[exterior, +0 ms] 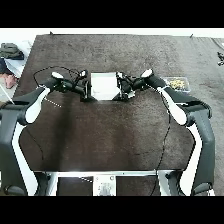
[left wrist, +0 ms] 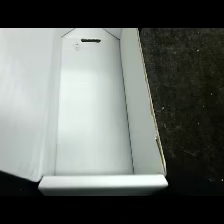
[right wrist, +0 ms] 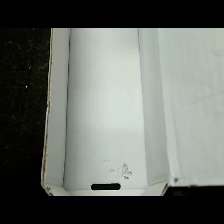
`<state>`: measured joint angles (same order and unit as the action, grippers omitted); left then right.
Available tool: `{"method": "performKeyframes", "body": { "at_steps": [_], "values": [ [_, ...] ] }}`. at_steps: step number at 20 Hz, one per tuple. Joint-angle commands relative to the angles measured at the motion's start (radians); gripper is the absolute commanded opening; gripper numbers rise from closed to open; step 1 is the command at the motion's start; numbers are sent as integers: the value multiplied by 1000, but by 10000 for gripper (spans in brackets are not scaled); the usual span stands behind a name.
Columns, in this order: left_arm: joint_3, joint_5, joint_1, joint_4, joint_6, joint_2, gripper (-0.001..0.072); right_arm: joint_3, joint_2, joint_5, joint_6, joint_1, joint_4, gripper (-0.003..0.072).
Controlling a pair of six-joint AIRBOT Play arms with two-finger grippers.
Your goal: Fold the box and place the chain.
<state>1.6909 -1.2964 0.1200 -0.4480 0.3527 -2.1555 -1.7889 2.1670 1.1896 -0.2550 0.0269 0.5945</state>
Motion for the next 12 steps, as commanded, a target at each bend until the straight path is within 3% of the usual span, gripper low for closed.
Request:
{"method": "performKeyframes", "body": {
  "at_steps": [1,12],
  "values": [
    [0,-2,10,5,22,-11,715,-1,0,0,0,1,0,277],
    [0,41,10,-27,23,-11,714,-1,0,0,0,1,0,277]
  ]
}}
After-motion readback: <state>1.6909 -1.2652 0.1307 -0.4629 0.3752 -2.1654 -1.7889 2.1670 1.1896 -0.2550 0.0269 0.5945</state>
